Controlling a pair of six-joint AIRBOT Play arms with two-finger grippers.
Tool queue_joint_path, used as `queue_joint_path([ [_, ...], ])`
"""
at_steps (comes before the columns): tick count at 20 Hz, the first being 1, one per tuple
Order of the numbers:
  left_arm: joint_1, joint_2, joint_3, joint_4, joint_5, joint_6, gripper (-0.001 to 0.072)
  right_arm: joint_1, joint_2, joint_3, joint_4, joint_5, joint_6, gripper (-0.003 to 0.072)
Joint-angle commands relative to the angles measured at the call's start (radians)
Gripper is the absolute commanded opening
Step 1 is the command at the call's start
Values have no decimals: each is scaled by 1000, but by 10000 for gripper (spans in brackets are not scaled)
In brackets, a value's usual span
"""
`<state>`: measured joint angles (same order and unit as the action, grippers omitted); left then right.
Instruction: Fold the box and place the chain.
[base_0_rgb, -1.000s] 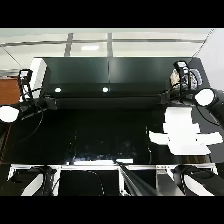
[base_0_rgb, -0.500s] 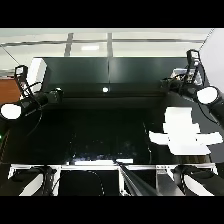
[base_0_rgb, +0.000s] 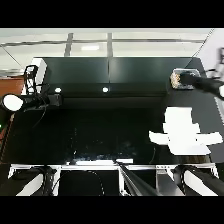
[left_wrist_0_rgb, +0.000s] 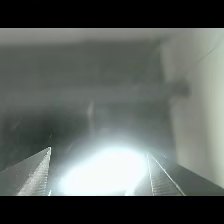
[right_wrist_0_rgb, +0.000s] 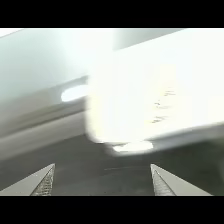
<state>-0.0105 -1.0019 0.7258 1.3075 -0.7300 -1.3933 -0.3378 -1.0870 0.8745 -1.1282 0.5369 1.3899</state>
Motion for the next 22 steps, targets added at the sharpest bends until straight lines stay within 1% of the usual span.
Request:
queue_joint_path([
  [1,0,-9,70,318,-217,-247,707,-395,-76,93,-177,174,78,720],
  [2,0,-9,77,334,-251,-262,707,-486,-113,132,-175,282,39,720],
  [3,0,-9,77,327,-266,-262,707,-566,-150,161,-167,398,-50,720],
  [4,0,-9,77,314,-275,-262,707,-633,-187,183,-144,508,-149,720],
  [5,0,-9,77,291,-270,-262,707,-685,-222,198,-102,592,-242,720],
  [7,0,-9,77,248,-246,-264,707,-767,-301,209,13,755,-416,720],
  [8,0,-9,77,226,-231,-264,707,-792,-345,209,55,831,-468,720],
  [9,0,-9,77,205,-216,-264,707,-801,-383,209,62,878,-485,720],
  [11,0,-9,77,179,-203,-264,707,-800,-442,209,57,931,-510,720],
  [12,0,-9,77,171,-203,-264,707,-797,-457,209,58,934,-526,720],
  [16,0,-10,77,172,-199,-264,707,-790,-462,209,45,965,-569,720],
  [20,0,-21,77,171,-198,-264,707,-782,-462,172,-71,997,-557,718],
  [21,0,-27,77,166,-198,-264,707,-782,-462,164,-84,1003,-557,610],
  [22,0,-34,77,166,-198,-264,707,-782,-460,161,-84,1005,-557,606],
])
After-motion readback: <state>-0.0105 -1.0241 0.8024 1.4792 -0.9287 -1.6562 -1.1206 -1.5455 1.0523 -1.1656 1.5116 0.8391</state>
